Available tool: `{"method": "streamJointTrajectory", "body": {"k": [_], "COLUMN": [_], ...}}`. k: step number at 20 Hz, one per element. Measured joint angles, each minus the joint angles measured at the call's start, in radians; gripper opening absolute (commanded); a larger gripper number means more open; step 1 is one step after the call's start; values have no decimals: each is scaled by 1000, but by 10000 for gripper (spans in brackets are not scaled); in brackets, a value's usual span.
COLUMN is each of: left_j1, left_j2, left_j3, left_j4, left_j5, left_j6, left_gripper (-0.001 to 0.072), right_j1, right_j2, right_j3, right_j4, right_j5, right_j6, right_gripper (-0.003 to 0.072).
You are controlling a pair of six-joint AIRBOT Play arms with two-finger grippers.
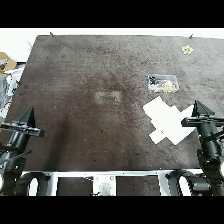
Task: Fold the box and place the chain.
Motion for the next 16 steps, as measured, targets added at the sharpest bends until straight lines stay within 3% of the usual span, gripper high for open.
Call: {"method": "streamJointTrajectory", "body": {"k": [3, 4, 5, 6, 7, 8, 12, 16], "left_j1": [0, 0, 0, 0, 0, 0, 0, 0], "left_j2": [0, 0, 0, 0, 0, 0, 0, 0], "left_j3": [0, 0, 0, 0, 0, 0, 0, 0], "left_j4": [0, 0, 0, 0, 0, 0, 0, 0], "left_j5": [0, 0, 0, 0, 0, 0, 0, 0], "left_j6": [0, 0, 0, 0, 0, 0, 0, 0], "left_gripper": [12, 12, 12, 12, 12, 12, 12, 12], "right_j1": [0, 0, 0, 0, 0, 0, 0, 0], "right_j2": [0, 0, 0, 0, 0, 0, -10, -137], "right_j3": [0, 0, 0, 0, 0, 0, 38, 158], "right_j4": [0, 0, 1, 1, 0, 1, 1, -8], "right_j5": [0, 0, 0, 0, 0, 0, -5, -27], "right_j6": [0, 0, 0, 0, -1, -1, 0, 0], "right_gripper": [3, 191, 521, 537, 425, 404, 404, 405]}}
